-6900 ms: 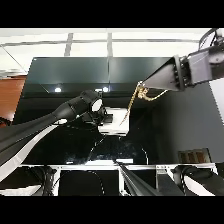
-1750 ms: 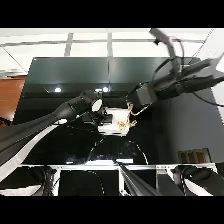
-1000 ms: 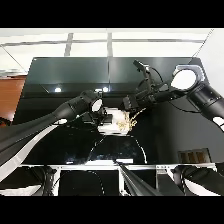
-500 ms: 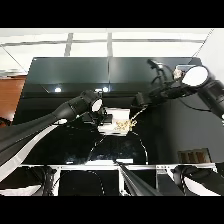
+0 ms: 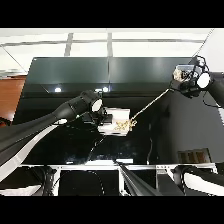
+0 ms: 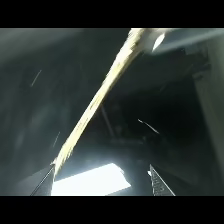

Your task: Fold the box and place the chain.

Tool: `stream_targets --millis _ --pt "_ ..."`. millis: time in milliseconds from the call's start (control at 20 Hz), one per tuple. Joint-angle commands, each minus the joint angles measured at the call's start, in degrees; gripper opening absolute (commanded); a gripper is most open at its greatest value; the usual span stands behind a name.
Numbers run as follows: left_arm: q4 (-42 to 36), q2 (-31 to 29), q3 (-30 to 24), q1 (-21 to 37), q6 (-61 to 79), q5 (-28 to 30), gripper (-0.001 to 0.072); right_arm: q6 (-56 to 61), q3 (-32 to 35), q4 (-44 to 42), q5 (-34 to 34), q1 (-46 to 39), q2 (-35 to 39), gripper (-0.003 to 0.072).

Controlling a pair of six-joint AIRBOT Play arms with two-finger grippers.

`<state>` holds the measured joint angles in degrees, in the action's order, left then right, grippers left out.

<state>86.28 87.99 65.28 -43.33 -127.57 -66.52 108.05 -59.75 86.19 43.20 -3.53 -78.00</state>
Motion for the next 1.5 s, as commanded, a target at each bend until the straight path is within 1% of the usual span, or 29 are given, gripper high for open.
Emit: stream_targets --millis 0,150,250,300,450,500,550,600,650,700,800,950,1050,1100,1200,1300,1450 --pt "0.00 -0.02 0.02 0.02 0.00 0.00 0.0030 6.86 -4.81 -0.87 -6.88 -3.23 -8.74 0.0720" --pt "0.00 -0.02 0.02 0.02 0.00 0.02 0.0030 6.86 -12.72 -1.40 -4.39 -3.23 -16.59 0.0720" --pt "0.00 -0.02 0.02 0.02 0.00 0.02 0.0030 6.86 -16.50 -3.56 -4.20 -3.26 -20.35 0.0720" --pt "0.00 -0.02 0.02 0.02 0.00 0.02 0.0030 6.86 -18.05 -4.33 -3.96 -3.26 -21.84 0.0615" --pt "0.00 -0.02 0.02 0.02 0.00 0.04 0.0029 6.86 -19.58 -5.14 -3.63 -3.30 -23.74 0.0531" --pt "0.00 -0.02 0.02 0.02 0.00 0.02 0.0030 6.82 -19.58 -5.01 -2.75 -3.43 -23.76 0.0268" --pt "0.00 -0.02 0.02 0.02 0.00 0.02 0.0030 6.82 -19.67 -5.20 -1.62 -3.63 -23.67 0.0075" --pt "0.00 -0.02 0.02 0.02 0.00 0.02 0.0029 6.69 -19.87 -5.42 -0.37 -3.61 -23.37 0.0062" --pt "0.00 -0.02 0.02 0.02 0.00 0.02 0.0030 4.50 -19.89 -5.68 1.14 -3.45 -22.40 0.0020" --pt "-0.02 -0.02 0.02 0.02 0.00 0.00 0.0030 0.59 -19.91 -5.64 2.91 -3.13 -20.98 0.0019" --pt "-0.02 -0.02 0.02 0.02 0.00 -0.02 0.0030 -7.26 -19.89 -5.88 9.14 -2.67 -16.57 0.0018" --pt "0.00 -0.02 0.02 0.02 0.02 0.00 0.0030 -18.97 -19.87 -8.24 23.80 -0.90 -6.14 0.0018" --pt "0.00 -0.02 0.02 0.02 0.02 0.02 0.0030 -22.60 -19.82 -10.27 33.29 0.98 1.62 0.0018" --pt "0.00 -0.02 0.02 0.02 0.00 0.00 0.0030 -23.26 -19.63 -12.02 36.54 2.05 5.68 0.0018" --pt "0.00 -0.02 0.02 0.02 0.00 0.00 0.0030 -23.26 -18.64 -15.54 38.80 4.46 13.25 0.0018" --pt "0.00 -0.02 0.02 0.02 0.00 0.00 0.0029 -23.06 -18.16 -19.76 40.22 7.02 19.04 0.0018" --pt "0.00 -0.02 0.02 0.02 0.00 0.00 0.0030 -23.02 -18.16 -26.14 40.13 10.62 23.39 0.0018"
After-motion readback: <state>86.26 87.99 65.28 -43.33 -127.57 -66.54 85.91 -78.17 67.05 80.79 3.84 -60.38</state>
